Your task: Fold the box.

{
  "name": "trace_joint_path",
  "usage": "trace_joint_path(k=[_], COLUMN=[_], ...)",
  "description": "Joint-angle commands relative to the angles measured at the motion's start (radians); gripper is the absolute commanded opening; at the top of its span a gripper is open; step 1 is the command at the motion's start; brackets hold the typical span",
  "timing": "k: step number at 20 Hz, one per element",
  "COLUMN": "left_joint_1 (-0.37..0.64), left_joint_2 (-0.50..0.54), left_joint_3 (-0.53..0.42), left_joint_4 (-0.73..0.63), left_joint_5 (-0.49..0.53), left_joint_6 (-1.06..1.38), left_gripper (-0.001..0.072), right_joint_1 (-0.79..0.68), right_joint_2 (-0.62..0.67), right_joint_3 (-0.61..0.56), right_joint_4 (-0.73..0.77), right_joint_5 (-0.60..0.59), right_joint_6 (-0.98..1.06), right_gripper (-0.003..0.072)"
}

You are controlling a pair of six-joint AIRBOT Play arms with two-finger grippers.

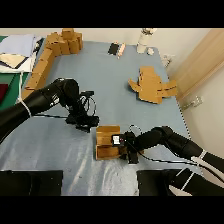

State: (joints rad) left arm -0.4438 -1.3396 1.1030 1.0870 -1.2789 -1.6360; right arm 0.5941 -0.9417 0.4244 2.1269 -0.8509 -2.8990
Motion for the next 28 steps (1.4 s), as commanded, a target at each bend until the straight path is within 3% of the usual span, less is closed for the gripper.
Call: trace_joint_path(k=[1,3,5,8,9,10,11,15,21,25,28], left_joint_1=[0.014,0.016,0.092,0.197,0.204,0.198,0.180,0.060,-0.051,-0.130,-0.137], left_joint_2=[0.032,0.080,0.144,0.264,0.301,0.328,0.348,0.375,0.373,0.373,0.373], left_joint_3=[-0.050,-0.119,-0.227,-0.490,-0.574,-0.640,-0.696,-0.780,-0.784,-0.784,-0.784], left_joint_4=[-0.018,-0.025,-0.206,-0.490,-0.586,-0.668,-0.732,-0.700,-0.703,-0.713,-0.713], left_joint_5=[0.137,0.193,0.204,0.310,0.384,0.467,0.536,0.574,0.629,0.753,0.753], left_joint_6=[0.436,0.629,0.892,1.444,1.587,1.688,1.786,1.916,1.885,1.757,1.754], left_gripper=[0.0013,0.0013,0.0013,0.0017,0.0299,0.0669,0.0703,0.0703,0.0704,0.0703,0.0704], right_joint_1=[0.000,0.000,0.000,0.000,0.000,0.000,0.000,0.000,0.000,0.000,0.000], right_joint_2=[0.000,0.000,0.000,0.000,0.000,0.000,0.000,0.000,0.000,0.000,0.000], right_joint_3=[0.000,0.000,0.000,0.000,0.000,0.000,0.000,0.000,0.000,0.000,0.000], right_joint_4=[0.000,0.000,0.000,0.000,0.000,0.000,0.000,0.000,0.000,0.000,0.000], right_joint_5=[0.001,0.001,0.001,0.001,0.001,0.001,0.001,0.001,0.001,0.001,0.001], right_joint_6=[0.000,0.000,0.000,0.000,0.000,0.000,0.000,0.000,0.000,0.000,0.000], right_gripper=[0.0525,0.0525,0.0526,0.0525,0.0525,0.0526,0.0526,0.0525,0.0525,0.0525,0.0525])
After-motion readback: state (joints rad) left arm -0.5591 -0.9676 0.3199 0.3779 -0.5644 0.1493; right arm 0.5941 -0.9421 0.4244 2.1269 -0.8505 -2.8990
